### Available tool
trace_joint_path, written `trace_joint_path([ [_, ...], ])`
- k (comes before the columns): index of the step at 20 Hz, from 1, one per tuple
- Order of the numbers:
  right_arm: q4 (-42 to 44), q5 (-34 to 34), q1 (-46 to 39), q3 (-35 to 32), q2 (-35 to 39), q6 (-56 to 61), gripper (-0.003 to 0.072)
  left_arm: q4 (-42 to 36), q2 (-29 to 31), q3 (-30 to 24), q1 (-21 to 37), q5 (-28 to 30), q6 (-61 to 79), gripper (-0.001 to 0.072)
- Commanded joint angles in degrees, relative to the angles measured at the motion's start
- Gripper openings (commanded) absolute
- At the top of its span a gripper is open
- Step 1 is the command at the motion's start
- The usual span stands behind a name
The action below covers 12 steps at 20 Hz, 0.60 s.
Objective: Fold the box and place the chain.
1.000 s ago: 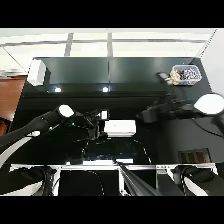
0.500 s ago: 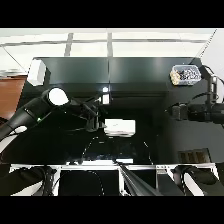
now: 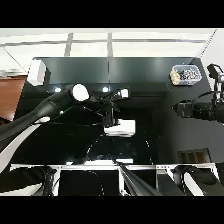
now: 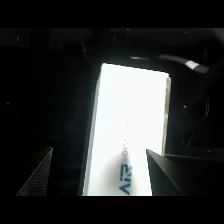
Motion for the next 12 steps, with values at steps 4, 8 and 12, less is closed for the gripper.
trace_joint_path([
  [4, -0.26, -0.17, -0.09, 0.00, 0.04, 0.11, 0.0012, -5.03, -3.13, 0.92, -0.63, 0.50, -2.21, 0.0713],
  [8, -0.28, -0.28, -0.09, 0.00, 0.04, 0.09, 0.0011, -4.72, -4.04, 0.92, -1.07, 0.22, -2.19, 0.0713],
  [12, -0.31, -1.38, -0.09, -0.04, 0.04, 0.07, 0.0011, -3.39, -4.26, 0.92, -1.92, 0.22, -2.16, 0.0713],
])
